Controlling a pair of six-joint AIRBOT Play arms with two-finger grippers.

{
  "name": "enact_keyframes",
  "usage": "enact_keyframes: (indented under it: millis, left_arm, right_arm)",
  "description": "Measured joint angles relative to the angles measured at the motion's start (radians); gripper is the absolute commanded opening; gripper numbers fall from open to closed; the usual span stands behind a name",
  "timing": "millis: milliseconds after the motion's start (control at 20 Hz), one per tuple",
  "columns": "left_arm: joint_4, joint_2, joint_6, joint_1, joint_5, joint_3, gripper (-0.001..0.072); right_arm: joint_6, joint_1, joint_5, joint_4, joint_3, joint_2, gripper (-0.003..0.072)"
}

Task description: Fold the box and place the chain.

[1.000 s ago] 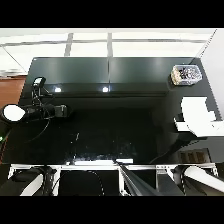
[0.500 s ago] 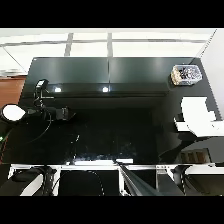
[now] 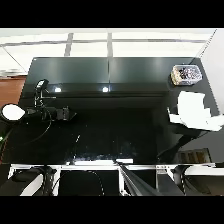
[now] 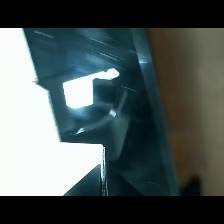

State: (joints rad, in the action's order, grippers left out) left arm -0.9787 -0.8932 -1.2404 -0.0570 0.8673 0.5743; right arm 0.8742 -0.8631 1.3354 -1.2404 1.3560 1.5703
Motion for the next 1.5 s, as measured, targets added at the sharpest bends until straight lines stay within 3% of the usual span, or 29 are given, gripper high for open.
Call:
enact_keyframes:
  millis: [200,400,600,800,1000,1200,1350,1500]
  left_arm:
    - [-0.002,0.0,0.002,0.0,-0.002,0.0,0.0702]
    - [-0.002,0.0,0.002,0.0,0.0,0.0,0.0702]
    - [-0.001,0.0,0.002,0.0,0.017,0.0,0.0702]
    - [0.01,0.0,0.002,-0.002,0.006,0.0,0.0702]
    - [0.031,0.0,0.003,-0.024,-0.014,0.0,0.0702]
    - [0.043,-0.002,0.006,-0.059,-0.04,0.0,0.0701]
    - [0.066,-0.031,0.003,-0.077,-0.054,0.002,0.0693]
    - [0.146,-0.123,0.003,-0.083,-0.048,0.037,0.0692]
  right_arm:
    - [0.012,0.079,0.002,0.143,-0.043,-0.136,0.0009]
    - [0.043,0.187,-0.043,0.265,-0.164,-0.308,0.0009]
    - [0.051,0.34,-0.107,0.395,-0.353,-0.482,0.0009]
    - [0.055,0.554,-0.244,0.541,-0.592,-0.616,0.0009]
    - [0.06,0.837,-0.498,0.667,-0.813,-0.663,0.001]
    - [0.069,1.055,-0.734,0.755,-0.938,-0.675,0.001]
    - [0.078,1.144,-0.811,0.78,-0.974,-0.677,0.001]
    - [0.081,1.188,-0.845,0.79,-0.988,-0.677,0.001]
